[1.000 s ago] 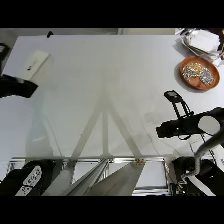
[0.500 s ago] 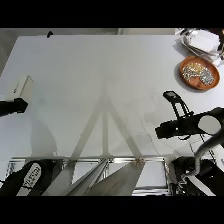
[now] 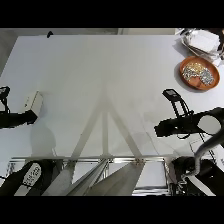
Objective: Fold the box and place the chain.
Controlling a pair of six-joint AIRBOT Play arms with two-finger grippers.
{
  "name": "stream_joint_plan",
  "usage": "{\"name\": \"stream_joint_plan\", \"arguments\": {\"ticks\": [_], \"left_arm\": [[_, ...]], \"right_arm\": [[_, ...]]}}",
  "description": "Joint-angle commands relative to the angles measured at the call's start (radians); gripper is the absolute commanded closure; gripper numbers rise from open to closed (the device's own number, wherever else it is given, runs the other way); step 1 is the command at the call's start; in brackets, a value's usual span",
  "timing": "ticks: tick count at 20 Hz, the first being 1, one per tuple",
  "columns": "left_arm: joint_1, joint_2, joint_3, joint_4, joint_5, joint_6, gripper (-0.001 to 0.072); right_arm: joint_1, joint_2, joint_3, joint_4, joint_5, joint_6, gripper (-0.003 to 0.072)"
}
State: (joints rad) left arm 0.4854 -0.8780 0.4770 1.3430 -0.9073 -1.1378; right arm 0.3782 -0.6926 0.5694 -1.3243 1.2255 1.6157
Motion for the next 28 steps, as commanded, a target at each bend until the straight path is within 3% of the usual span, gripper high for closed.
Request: {"name": "stream_joint_plan", "arguments": {"ticks": [1,2,3,5,6,9,14,20,28], "left_arm": [[-0.001,-0.029,-0.005,0.001,-0.031,0.027,0.0607],[-0.001,-0.029,-0.005,0.0,-0.035,0.048,0.0485],[-0.001,-0.029,-0.005,0.0,-0.035,0.058,0.0311],[-0.001,-0.028,-0.005,0.0,-0.036,0.058,0.013],[-0.001,-0.028,-0.005,0.0,-0.036,0.058,0.0106],[-0.007,0.012,-0.004,0.0,-0.013,0.058,0.005],[-0.098,0.185,-0.004,0.114,-0.003,0.09,0.0051],[-0.165,0.353,-0.004,0.109,-0.006,0.036,0.0068],[-0.19,0.394,-0.004,0.079,-0.002,-0.001,0.007]], "right_arm": [[0.0,0.0,0.0,0.0,-0.008,-0.001,0.0664],[0.0,0.0,0.0,0.0,-0.008,-0.001,0.0664],[0.0,0.0,0.0,0.0,-0.008,-0.001,0.0663],[0.0,0.0,0.0,0.0,-0.014,-0.001,0.0663],[0.0,0.0,0.0,0.0,-0.019,-0.001,0.0661],[0.0,0.0,0.0,0.0,-0.023,0.0,0.0476],[0.0,0.0,0.0,0.0,-0.023,0.003,0.0476],[0.0,0.0,0.0,0.0,-0.044,0.003,0.0484],[0.0,0.0,0.0,0.0,-0.044,0.003,0.0484]]}}
